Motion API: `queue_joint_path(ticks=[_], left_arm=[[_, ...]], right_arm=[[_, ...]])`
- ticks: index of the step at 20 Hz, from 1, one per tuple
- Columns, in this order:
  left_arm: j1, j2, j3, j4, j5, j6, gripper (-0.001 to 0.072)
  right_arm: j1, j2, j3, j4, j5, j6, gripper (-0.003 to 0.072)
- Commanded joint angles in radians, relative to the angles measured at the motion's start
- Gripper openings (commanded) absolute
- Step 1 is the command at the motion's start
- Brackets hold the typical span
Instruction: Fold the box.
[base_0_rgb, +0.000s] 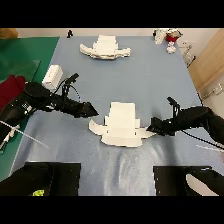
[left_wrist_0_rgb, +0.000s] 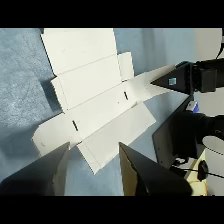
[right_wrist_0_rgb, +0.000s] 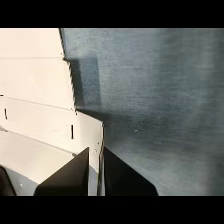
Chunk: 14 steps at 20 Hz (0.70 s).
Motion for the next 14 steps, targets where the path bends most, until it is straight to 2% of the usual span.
queue_joint_path(ticks=[1, 4, 5, 7, 9, 12, 14], left_arm=[[0.001, -0.014, 0.001, 0.000, 0.010, -0.001, 0.0471], [0.001, -0.039, 0.001, 0.000, 0.010, -0.001, 0.0471], [0.001, -0.048, 0.001, 0.000, 0.010, -0.001, 0.0470], [0.005, -0.066, 0.005, 0.005, 0.010, 0.001, 0.0470], [0.055, -0.087, 0.023, 0.008, 0.008, 0.005, 0.0470], [0.158, -0.136, 0.029, 0.011, -0.041, 0.017, 0.0471], [0.166, -0.187, 0.029, 0.010, -0.095, 0.059, 0.0470]], right_arm=[[0.035, -0.002, -0.002, 0.001, 0.015, -0.016, 0.0136], [0.079, -0.013, -0.001, 0.000, 0.055, -0.018, 0.0131], [0.085, -0.014, -0.001, 0.000, 0.059, -0.022, 0.0000], [0.098, 0.000, -0.001, 0.004, 0.045, -0.092, 0.0002], [0.141, 0.056, -0.008, -0.006, 0.016, -0.176, 0.0001], [0.222, 0.189, -0.087, -0.015, 0.106, -0.178, 0.0002], [0.279, 0.240, -0.145, -0.014, 0.170, -0.172, 0.0002]])
